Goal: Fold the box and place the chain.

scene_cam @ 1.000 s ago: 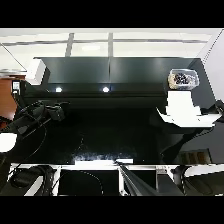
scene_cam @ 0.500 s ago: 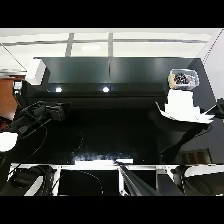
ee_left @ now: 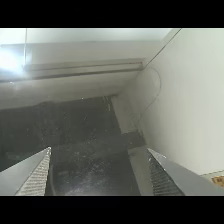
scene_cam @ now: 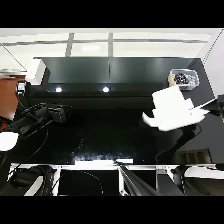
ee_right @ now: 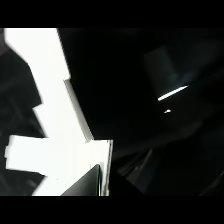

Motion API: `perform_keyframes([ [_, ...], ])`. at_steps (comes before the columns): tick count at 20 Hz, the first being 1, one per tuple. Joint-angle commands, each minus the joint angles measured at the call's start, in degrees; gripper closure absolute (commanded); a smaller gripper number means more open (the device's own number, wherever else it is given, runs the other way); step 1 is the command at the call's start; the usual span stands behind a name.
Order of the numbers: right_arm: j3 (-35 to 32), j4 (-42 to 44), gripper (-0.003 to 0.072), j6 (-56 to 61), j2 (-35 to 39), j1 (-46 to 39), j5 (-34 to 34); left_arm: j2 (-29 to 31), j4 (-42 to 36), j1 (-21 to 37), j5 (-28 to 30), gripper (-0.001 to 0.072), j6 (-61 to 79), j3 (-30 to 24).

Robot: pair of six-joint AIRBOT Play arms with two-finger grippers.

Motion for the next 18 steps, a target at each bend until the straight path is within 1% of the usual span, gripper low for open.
perform_keyframes([
  [1,-9.35,2.45,0.0636,-4.98,4.72,2.49,-1.07,-0.02,0.02,0.04,0.13,0.0007,0.02,0.0],
  [3,-13.6,8.07,0.0635,-6.43,6.51,6.34,-4.04,-0.02,0.02,0.02,0.11,0.0007,0.02,0.0],
  [4,-15.39,11.8,0.0636,-7.76,7.21,9.11,-5.14,-0.02,0.02,0.04,0.11,0.0007,0.02,0.0],
  [6,-17.94,16.41,0.0636,-9.86,8.59,15.45,-7.85,-0.11,0.0,0.02,0.11,0.0007,0.02,0.0],
  [8,-19.96,18.01,0.0636,-11.04,10.47,22.03,-11.45,-0.42,-0.46,0.0,0.0,0.0007,0.0,0.0],
  [10,-21.55,18.53,0.0636,-11.61,13.0,27.96,-14.88,-1.14,-2.78,-0.02,-0.02,0.0007,0.02,0.0],
  [13,-25.94,23.78,0.0637,-13.77,19.61,34.49,-22.8,-3.65,-7.8,-0.44,-0.9,0.0007,0.04,0.0],
  [16,-34.71,31.19,0.0637,-19.02,29.38,40.22,-34.45,-7.89,-13.53,-0.44,-4.96,0.0007,0.31,0.02],
  [18,-40.5,33.92,0.0637,-23.58,35.08,44.54,-40.39,-10.99,-15.5,-0.42,-7.28,0.0007,0.44,0.02],
])
